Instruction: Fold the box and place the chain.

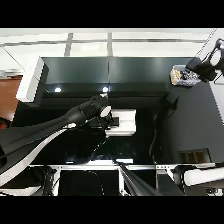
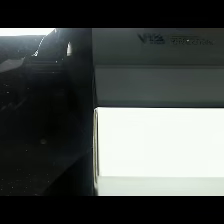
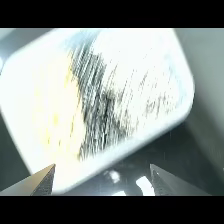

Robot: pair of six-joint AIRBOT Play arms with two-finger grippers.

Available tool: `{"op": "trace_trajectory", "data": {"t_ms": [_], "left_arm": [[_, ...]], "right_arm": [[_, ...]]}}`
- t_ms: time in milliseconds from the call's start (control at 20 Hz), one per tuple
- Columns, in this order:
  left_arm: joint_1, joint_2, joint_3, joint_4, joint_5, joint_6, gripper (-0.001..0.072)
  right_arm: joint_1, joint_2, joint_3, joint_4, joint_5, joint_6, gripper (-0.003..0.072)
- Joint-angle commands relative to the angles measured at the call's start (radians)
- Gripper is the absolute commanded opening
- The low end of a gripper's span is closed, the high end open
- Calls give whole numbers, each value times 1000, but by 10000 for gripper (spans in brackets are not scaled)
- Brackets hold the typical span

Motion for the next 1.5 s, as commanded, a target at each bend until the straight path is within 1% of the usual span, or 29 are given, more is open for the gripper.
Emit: {"op": "trace_trajectory", "data": {"t_ms": [0, 100, 150, 350, 500, 600, 900, 1050, 1100, 1200, 1250, 1450], "left_arm": [[0, 0, 0, 0, 0, 0, 29], [0, 0, 0, 0, 0, 0, 29], [0, 0, 0, 0, 0, 0, 29], [0, 0, 0, 0, 0, 0, 30], [0, 0, 0, 0, -1, 0, 30], [0, 0, 0, -1, -2, 0, 29], [0, 0, 0, -5, -2, 0, 29], [0, 0, 0, -5, -2, 0, 29], [0, 0, 0, -5, -2, 0, 29], [0, 0, 0, -5, -2, 0, 29], [0, 0, 0, -5, -2, 0, 29], [0, 0, 0, -5, 0, 0, 29]], "right_arm": [[-80, -267, 336, 107, 122, -1, 668], [-80, -348, 418, 108, 113, -18, 668], [-76, -373, 432, 108, 114, -40, 668], [-79, -381, 432, 95, 112, -46, 667], [-79, -382, 432, 24, 161, -45, 668], [-79, -382, 432, 10, 179, -45, 668], [-77, -396, 432, 11, 117, -38, 667], [-76, -412, 432, 31, 113, -37, 666], [-76, -418, 432, 41, 116, -38, 557], [-76, -423, 432, 58, 128, -39, 68], [-76, -420, 432, 62, 132, -44, 19], [-77, -366, 436, 61, 177, -190, 19]]}}
